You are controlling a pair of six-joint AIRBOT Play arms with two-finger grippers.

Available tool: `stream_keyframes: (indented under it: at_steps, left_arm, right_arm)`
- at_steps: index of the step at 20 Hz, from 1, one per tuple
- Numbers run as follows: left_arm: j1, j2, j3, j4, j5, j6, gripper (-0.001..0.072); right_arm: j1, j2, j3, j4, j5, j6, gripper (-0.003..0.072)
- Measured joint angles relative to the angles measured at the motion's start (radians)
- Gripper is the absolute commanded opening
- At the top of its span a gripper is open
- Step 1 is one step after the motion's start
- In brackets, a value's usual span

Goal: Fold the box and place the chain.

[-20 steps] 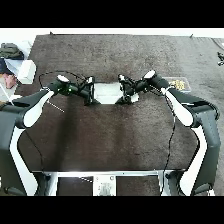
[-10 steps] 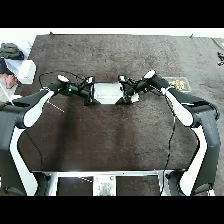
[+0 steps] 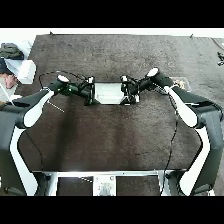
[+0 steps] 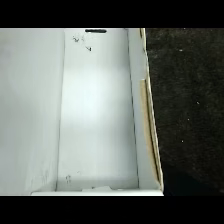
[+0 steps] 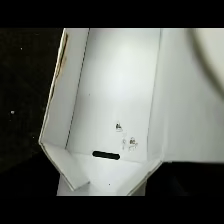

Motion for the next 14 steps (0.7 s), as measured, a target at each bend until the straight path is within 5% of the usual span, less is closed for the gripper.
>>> stream_keyframes:
  at_steps: [8,9,11,14]
  left_arm:
    - [0.0,0.0,0.0,0.0,0.001,0.0,0.0412]
    - [0.0,0.0,0.0,0.0,0.001,0.0,0.0412]
    - [0.0,0.0,0.0,0.001,0.0,0.001,0.0411]
    - [0.0,0.0,0.0,0.002,0.0,0.001,0.0411]
  right_arm:
    - [-0.086,0.07,0.0,0.002,0.03,0.044,0.0592]
    - [-0.092,0.082,0.0,0.011,0.043,0.056,0.0509]
    - [-0.095,0.095,0.0,0.052,0.087,0.08,0.0122]
    - [-0.101,0.104,0.0,0.147,0.151,0.106,0.0065]
